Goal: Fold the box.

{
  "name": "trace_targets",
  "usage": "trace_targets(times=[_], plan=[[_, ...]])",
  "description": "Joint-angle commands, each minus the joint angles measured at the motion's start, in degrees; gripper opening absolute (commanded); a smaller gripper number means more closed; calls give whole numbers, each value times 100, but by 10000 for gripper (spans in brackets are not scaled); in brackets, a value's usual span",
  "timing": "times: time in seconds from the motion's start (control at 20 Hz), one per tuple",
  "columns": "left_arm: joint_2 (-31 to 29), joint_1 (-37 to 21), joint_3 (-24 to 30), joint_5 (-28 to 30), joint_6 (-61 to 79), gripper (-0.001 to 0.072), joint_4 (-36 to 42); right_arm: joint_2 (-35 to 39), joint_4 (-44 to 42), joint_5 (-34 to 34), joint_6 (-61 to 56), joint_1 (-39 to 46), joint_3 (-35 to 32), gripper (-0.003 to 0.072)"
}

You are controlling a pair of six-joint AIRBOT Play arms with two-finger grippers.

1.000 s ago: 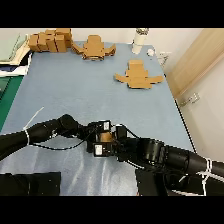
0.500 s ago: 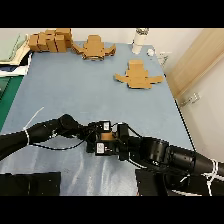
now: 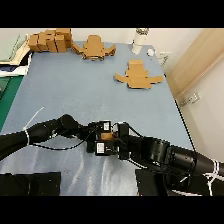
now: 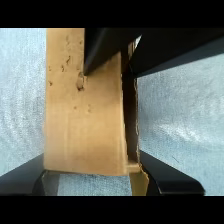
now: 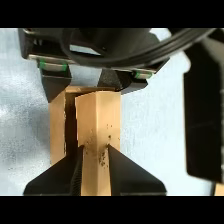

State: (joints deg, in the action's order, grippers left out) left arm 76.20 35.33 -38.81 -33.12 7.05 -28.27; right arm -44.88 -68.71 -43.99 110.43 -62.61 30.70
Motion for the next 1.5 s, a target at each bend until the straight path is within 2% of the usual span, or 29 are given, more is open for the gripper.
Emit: trace_targets(times=[0.0,0.45,0.65,0.85,0.9,0.95,1.05,1.2,1.35,1.45], plan=[[0,2,0,0,-2,412,-2,-70,-238,33,7,-2,4,229],[0,2,0,0,-2,412,-2,-323,-962,20,46,-2,4,229],[0,2,0,0,-2,412,0,-229,-927,-26,37,-2,74,237],[0,2,0,0,-2,412,0,299,-935,-544,-1034,0,374,237],[0,2,0,0,-2,411,-2,476,-990,-645,-1587,0,372,215],[0,2,0,2,-2,412,0,632,-1130,-802,-2225,46,350,27],[0,2,0,0,-2,412,0,844,-1624,-1108,-3064,210,234,4],[0,2,0,0,-2,412,-2,1102,-2671,-1021,-3626,717,-52,2],[0,2,0,2,-2,412,-2,1139,-4325,-623,-3519,1746,-389,2],[0,2,0,0,-2,412,0,1121,-5547,-240,-2830,2465,-640,1]])
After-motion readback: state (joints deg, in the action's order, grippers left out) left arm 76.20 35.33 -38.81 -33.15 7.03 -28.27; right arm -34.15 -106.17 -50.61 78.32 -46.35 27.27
